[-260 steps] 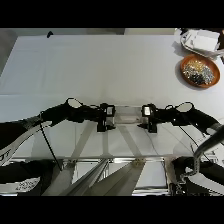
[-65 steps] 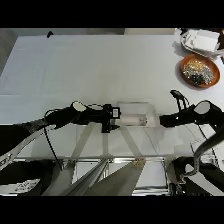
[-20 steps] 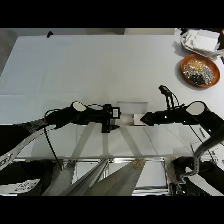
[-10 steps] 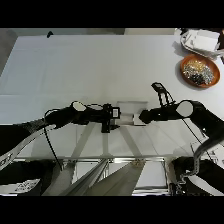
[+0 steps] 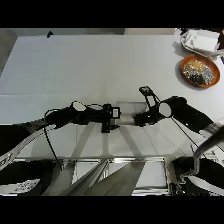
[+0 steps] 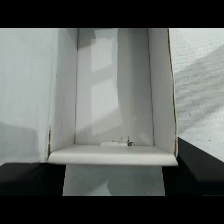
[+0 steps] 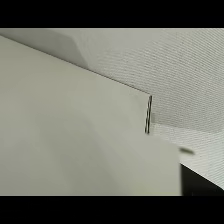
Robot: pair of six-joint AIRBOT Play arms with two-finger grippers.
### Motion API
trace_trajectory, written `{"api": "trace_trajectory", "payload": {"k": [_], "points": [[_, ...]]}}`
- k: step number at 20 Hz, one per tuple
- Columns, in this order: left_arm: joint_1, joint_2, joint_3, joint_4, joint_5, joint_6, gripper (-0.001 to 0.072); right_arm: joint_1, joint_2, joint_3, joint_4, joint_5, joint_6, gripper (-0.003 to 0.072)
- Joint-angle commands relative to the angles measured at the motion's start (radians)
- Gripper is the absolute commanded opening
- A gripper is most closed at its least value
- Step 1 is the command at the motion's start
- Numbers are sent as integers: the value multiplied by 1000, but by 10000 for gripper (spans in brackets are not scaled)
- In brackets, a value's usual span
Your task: Fold the box and place the chain.
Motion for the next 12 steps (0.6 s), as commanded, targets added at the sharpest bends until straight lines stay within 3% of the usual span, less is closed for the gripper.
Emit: {"api": "trace_trajectory", "payload": {"k": [1,6,10,12], "points": [[0,0,0,0,0,0,88,28,-36,10,-75,-4,108,410],[0,0,0,0,0,0,88,28,-72,21,-159,17,234,393],[0,0,0,0,0,0,88,28,-78,38,-156,9,242,237],[0,0,0,0,0,0,88,28,-78,39,-154,9,241,77]]}}
